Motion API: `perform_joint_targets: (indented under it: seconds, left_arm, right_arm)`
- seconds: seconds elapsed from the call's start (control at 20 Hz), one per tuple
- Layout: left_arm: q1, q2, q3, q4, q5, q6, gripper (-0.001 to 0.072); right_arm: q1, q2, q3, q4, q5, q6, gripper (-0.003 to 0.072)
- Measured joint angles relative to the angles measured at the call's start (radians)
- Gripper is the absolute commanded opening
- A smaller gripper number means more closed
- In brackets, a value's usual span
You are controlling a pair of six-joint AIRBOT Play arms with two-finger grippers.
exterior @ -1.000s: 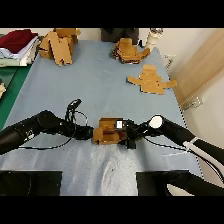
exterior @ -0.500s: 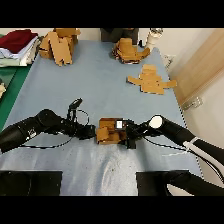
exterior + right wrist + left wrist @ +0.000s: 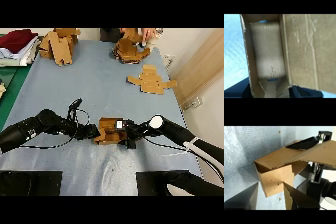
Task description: Fold the box.
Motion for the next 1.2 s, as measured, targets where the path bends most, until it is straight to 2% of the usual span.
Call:
perform_joint_targets:
  seconds: [0.35, 0.85, 1.2]
  left_arm:
    - [-0.05, -0.02, 0.024, 0.05, 0.0, -0.045, 0.0473]
    - [-0.221, -0.133, 0.236, 0.571, -0.031, -0.591, 0.0473]
    - [-0.323, -0.275, 0.392, 0.793, -0.147, -0.805, 0.0473]
  right_arm:
    - [0.0, 0.0, 0.0, 0.0, 0.0, 0.0, 0.0507]
    - [0.0, 0.0, 0.0, 0.0, 0.0, 0.001, 0.0507]
    - [0.0, 0.0, 0.0, 0.0, 0.001, 0.0, 0.0507]
